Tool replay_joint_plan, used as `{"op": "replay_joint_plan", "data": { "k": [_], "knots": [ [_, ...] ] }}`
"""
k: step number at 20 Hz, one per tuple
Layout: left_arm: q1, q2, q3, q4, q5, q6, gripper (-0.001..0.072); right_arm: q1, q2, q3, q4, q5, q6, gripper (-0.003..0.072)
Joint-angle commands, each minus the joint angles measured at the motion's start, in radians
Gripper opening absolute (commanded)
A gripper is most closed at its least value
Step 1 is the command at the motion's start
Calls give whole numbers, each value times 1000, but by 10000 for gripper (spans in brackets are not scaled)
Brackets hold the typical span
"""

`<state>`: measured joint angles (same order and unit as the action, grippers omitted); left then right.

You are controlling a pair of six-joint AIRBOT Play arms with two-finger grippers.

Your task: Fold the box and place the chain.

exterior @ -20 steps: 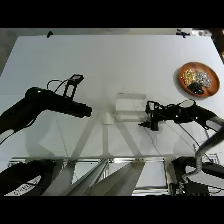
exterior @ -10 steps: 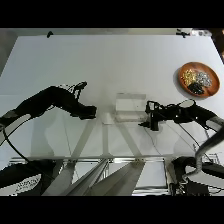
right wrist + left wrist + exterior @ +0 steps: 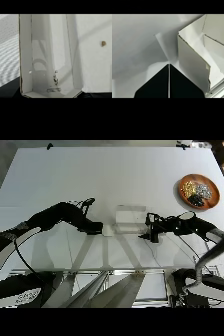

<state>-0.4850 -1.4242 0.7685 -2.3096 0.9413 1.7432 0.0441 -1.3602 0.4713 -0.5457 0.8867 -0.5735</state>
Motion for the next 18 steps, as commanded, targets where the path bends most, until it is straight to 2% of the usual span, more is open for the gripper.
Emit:
{"op": "replay_joint_plan", "data": {
  "k": [1, 4, 9, 18],
  "knots": [
    [-23, -8, 0, -23, -39, 0, 9, 0, -1, 0, 0, 0, 0, 412],
    [-42, -8, 0, -48, -81, 3, 10, 0, -1, 0, 0, 0, 0, 412],
    [-54, 1, 0, -117, -73, 78, 11, 0, -1, 0, 0, 0, 0, 412],
    [-67, 89, 0, -173, -121, 116, 20, 0, -1, 0, 0, 0, 0, 412]
  ]
}}
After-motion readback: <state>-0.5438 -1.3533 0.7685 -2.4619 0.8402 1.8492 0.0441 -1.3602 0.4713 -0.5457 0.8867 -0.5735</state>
